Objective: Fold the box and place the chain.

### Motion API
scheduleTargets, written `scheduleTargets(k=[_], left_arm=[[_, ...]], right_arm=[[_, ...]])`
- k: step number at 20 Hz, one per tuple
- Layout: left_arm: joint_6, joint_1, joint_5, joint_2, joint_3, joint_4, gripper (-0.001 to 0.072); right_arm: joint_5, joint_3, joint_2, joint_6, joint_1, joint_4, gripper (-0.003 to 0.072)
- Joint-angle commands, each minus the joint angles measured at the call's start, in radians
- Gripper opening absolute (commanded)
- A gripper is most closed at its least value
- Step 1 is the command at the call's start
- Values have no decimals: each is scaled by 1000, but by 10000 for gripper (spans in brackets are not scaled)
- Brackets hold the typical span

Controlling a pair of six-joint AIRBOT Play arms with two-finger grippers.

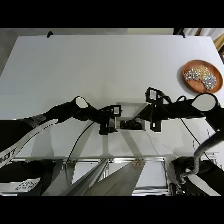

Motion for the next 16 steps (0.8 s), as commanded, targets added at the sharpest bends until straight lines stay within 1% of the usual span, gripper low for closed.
scheduleTargets(k=[1,2,6,9,10,11,12,14,16], left_arm=[[0,0,0,0,0,0,334],[0,0,0,1,0,0,334],[0,0,0,0,0,0,334],[0,0,0,1,0,0,334],[0,0,0,0,0,0,334],[0,0,0,1,0,0,334],[0,0,0,1,0,0,334],[0,0,0,0,0,0,334],[0,0,0,0,0,0,334]], right_arm=[[-58,1,-34,49,26,-1,109],[-60,1,-34,57,26,-13,178],[-61,30,-21,63,26,-18,182],[-117,111,-16,80,26,-9,176],[-167,151,-16,79,26,11,150],[-227,186,-17,78,26,13,8],[-277,211,-23,76,26,10,13],[-256,234,-67,68,26,-16,13],[-234,235,-151,68,26,-31,13]])
